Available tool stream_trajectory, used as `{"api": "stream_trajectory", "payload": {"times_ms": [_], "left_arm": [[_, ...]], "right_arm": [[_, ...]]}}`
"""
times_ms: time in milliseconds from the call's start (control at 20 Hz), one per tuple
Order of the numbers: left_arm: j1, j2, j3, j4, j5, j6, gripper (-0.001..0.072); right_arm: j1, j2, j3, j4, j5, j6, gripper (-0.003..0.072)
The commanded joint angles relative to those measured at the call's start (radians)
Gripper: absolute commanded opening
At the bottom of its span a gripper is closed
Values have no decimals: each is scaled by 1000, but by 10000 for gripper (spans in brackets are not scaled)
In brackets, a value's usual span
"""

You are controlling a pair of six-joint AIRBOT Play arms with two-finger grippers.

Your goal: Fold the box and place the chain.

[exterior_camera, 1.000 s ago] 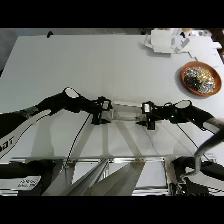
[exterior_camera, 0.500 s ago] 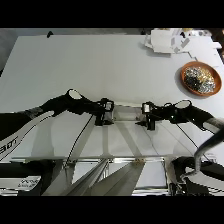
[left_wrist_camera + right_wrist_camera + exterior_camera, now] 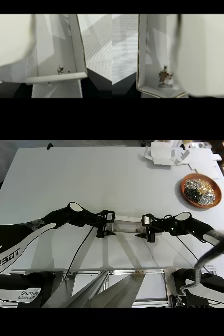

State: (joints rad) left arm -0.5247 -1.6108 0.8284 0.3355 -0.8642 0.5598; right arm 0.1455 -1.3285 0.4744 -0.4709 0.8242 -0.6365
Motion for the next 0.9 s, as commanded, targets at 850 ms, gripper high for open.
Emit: {"api": "stream_trajectory", "payload": {"times_ms": [850], "left_arm": [[-1,0,1,-10,-7,-3,251]], "right_arm": [[0,1,1,2,1,0,436]]}}
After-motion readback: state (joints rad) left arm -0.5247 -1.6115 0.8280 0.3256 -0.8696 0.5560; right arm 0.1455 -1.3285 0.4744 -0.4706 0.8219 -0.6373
